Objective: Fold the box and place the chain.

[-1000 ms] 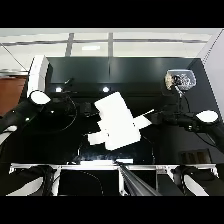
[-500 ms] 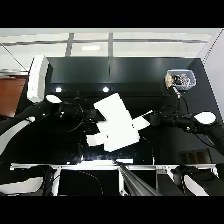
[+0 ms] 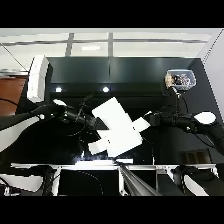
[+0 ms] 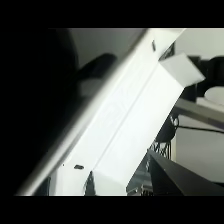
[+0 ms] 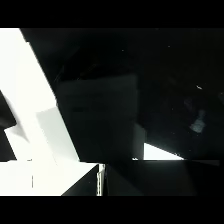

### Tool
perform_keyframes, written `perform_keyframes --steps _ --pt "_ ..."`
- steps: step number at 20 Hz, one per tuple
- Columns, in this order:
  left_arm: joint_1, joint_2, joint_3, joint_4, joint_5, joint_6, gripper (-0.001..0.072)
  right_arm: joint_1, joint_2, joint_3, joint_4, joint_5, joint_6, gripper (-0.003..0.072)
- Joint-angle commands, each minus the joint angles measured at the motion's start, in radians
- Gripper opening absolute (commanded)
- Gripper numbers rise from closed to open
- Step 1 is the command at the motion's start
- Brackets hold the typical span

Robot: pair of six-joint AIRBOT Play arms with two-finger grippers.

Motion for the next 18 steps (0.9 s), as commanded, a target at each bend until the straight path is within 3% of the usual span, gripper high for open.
perform_keyframes --steps 1,3,15,17,18 --pt "-0.003 -0.012 0.001 0.042 -0.027 0.041 0.0675 0.000 0.001 0.000 0.000 0.000 0.000 0.0042" --pt "-0.003 -0.012 0.001 0.042 -0.017 0.041 0.0624 0.000 0.001 0.000 0.000 -0.003 0.000 0.0042" --pt "-0.065 -0.003 0.015 0.036 0.045 -0.004 0.0607 0.000 0.001 0.000 0.000 -0.011 0.001 0.0042" --pt "-0.064 -0.003 0.015 0.037 0.023 0.003 0.0368 0.000 0.001 0.000 0.000 -0.011 0.001 0.0042" --pt "-0.064 -0.003 0.015 0.037 0.008 0.008 0.0323 0.000 0.001 0.000 0.000 -0.011 0.001 0.0042"
